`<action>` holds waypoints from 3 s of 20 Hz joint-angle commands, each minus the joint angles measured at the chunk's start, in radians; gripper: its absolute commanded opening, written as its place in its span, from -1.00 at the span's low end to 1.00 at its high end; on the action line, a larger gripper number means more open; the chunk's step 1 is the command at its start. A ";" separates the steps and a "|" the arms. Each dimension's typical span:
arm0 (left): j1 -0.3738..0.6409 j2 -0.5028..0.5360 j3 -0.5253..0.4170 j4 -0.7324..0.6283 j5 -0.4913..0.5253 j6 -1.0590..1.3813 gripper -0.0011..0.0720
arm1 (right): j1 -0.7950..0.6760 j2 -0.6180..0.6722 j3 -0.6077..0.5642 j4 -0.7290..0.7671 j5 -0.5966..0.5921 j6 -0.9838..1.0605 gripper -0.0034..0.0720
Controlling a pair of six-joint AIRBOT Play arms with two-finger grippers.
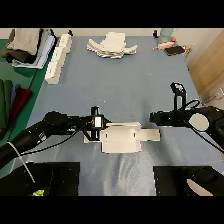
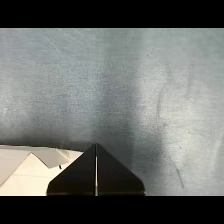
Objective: Fold the box.
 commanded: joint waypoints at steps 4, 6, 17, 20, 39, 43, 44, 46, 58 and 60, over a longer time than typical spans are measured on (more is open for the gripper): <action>0.001 -0.002 -0.050 -0.044 -0.007 0.007 -0.94 | 0.001 0.000 0.000 0.000 -0.009 0.000 -0.91; 0.001 -0.019 -0.053 -0.050 -0.006 0.009 -0.94 | 0.001 0.000 0.000 0.000 -0.009 0.000 -0.91; 0.001 -0.056 -0.053 -0.050 -0.010 0.002 -0.93 | 0.002 0.007 0.001 0.091 0.038 -0.103 -0.91; 0.001 -0.056 -0.053 -0.050 -0.010 -0.105 -0.93 | 0.003 0.031 0.001 0.208 0.165 -0.222 -0.91; 0.001 -0.056 -0.053 -0.050 -0.016 -0.128 -0.93 | 0.716 -0.168 -0.076 -0.253 -0.025 -0.593 0.72; 0.001 -0.056 -0.053 -0.050 -0.016 -0.128 -0.93 | 0.716 -0.178 -0.076 -0.300 -0.060 -0.379 0.72; 0.001 -0.056 -0.053 -0.050 -0.016 -0.128 -0.93 | 0.716 -0.167 -0.076 -0.300 -0.062 -0.317 0.71; 0.001 -0.056 -0.053 -0.050 -0.016 -0.128 -0.93 | 0.716 -0.141 -0.076 -0.317 -0.068 -0.177 0.71; 0.001 -0.056 -0.053 -0.050 -0.016 -0.128 -0.93 | 0.703 -0.058 -0.064 -0.524 -0.012 -0.013 0.71; 0.001 -0.056 -0.053 -0.050 -0.016 -0.128 -0.93 | 0.703 -0.058 -0.064 -0.525 -0.017 -0.014 0.83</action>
